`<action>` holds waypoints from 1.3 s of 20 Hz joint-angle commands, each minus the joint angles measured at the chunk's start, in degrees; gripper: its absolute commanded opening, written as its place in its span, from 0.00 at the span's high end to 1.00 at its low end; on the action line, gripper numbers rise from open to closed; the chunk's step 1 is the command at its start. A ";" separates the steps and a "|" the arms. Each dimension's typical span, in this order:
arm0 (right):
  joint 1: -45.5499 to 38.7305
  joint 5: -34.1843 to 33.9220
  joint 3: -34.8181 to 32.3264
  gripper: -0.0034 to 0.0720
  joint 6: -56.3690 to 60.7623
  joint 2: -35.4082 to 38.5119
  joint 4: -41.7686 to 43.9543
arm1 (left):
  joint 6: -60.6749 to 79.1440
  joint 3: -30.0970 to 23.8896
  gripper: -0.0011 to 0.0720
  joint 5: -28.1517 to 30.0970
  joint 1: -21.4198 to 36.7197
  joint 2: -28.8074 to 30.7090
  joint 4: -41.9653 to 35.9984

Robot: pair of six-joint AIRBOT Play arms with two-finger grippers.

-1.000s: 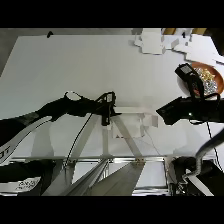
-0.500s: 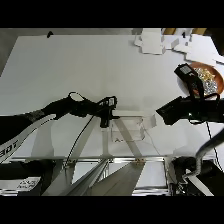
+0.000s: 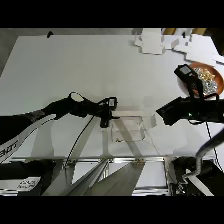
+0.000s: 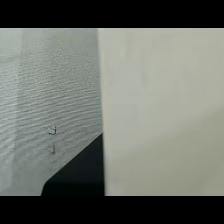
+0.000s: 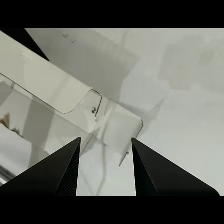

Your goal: Fold the box and place the chain.

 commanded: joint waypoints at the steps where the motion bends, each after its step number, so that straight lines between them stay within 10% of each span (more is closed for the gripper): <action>1: 0.02 0.00 -0.04 0.48 0.00 0.02 0.02 | 0.04 0.04 0.98 0.79 0.00 -0.04 0.04; 26: 0.02 -0.15 -0.31 0.56 -8.70 -0.33 2.64 | -0.02 0.04 0.97 0.72 0.00 -0.02 0.02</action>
